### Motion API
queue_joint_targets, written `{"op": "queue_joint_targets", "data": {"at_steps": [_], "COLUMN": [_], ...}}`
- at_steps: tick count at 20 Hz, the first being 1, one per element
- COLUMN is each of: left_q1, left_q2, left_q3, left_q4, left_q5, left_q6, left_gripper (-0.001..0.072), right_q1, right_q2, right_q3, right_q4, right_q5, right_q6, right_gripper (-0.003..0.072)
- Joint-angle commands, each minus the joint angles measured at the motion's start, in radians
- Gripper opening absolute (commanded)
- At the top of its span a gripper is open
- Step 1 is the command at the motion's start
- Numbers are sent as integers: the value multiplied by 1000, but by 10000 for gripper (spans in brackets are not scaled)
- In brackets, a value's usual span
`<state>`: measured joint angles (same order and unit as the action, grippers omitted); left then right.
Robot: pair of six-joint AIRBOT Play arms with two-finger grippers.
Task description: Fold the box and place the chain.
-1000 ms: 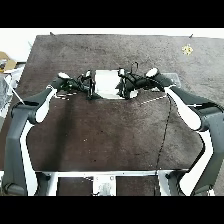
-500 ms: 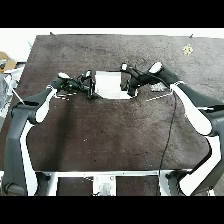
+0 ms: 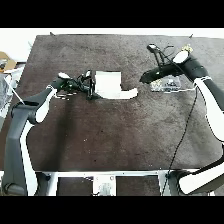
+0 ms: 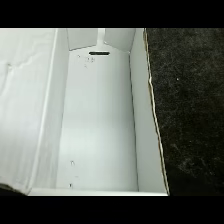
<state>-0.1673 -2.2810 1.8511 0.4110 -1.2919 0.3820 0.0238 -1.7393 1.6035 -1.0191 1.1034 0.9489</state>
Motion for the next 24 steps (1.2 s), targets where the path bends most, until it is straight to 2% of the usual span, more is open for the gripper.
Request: {"op": "queue_joint_targets", "data": {"at_steps": [1,6,11,18,19,20,21,24], "left_q1": [1,1,1,1,1,1,1,1], "left_q2": [0,0,0,0,0,0,0,0], "left_q3": [0,0,0,0,0,0,0,0], "left_q4": [0,0,0,0,0,0,0,0], "left_q5": [0,0,0,0,0,0,0,0], "left_q6": [0,0,0,0,0,0,0,0], "left_gripper": [130,130,129,129,130,130,130,130], "right_q1": [-41,-40,-26,45,39,31,22,6], "right_q2": [-31,-123,-204,-248,-241,-234,-226,-204], "right_q3": [-2,-34,-65,-62,-62,-62,-62,-62], "right_q4": [-5,68,305,420,433,447,462,480], "right_q5": [42,56,57,56,52,56,57,68], "right_q6": [201,194,90,30,28,10,5,5], "right_gripper": [1,0,0,2,155,340,368,368]}}
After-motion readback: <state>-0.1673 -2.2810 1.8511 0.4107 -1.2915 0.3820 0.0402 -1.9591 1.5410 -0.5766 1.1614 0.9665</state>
